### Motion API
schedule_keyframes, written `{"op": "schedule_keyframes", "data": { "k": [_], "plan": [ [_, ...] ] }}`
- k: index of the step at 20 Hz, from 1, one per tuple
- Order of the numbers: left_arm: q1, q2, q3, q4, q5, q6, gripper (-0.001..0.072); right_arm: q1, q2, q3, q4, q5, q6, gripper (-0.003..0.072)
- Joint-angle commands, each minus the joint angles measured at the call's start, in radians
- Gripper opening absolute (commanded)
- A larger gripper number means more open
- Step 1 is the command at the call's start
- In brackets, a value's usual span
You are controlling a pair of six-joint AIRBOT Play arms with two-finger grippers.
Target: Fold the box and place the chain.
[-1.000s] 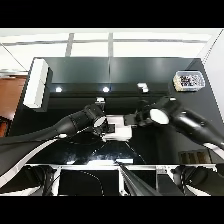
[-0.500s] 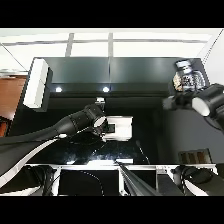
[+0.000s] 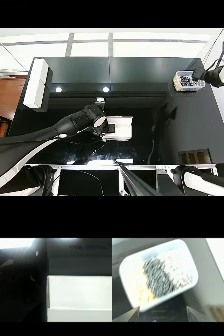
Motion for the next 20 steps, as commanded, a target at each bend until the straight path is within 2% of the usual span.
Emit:
{"op": "schedule_keyframes", "data": {
  "k": [1, 3, 6, 7, 13, 20],
  "plan": [
    [0.0, -0.001, 0.0, 0.0, -0.001, 0.0, 0.0029, -0.095, -0.255, 0.284, 0.151, 0.154, 0.079, 0.0702],
    [0.0, -0.001, 0.0, 0.0, 0.0, 0.0, 0.0029, -0.116, -0.361, 0.4, 0.181, 0.212, 0.119, 0.0702],
    [0.0, -0.001, 0.0, 0.0, -0.001, 0.0, 0.0028, -0.137, -0.457, 0.485, 0.18, 0.203, 0.24, 0.07],
    [0.0, -0.001, 0.0, 0.0, -0.001, 0.0, 0.0029, -0.145, -0.479, 0.496, 0.182, 0.193, 0.272, 0.0682],
    [0.0, -0.001, 0.0, 0.0, 0.0, 0.0, 0.0028, -0.159, -0.575, 0.54, 0.188, 0.151, 0.281, 0.0681],
    [0.0, -0.001, 0.0, 0.003, -0.002, 0.0, 0.0029, -0.16, -0.63, 0.548, 0.199, 0.075, 0.28, 0.0661]
  ]
}}
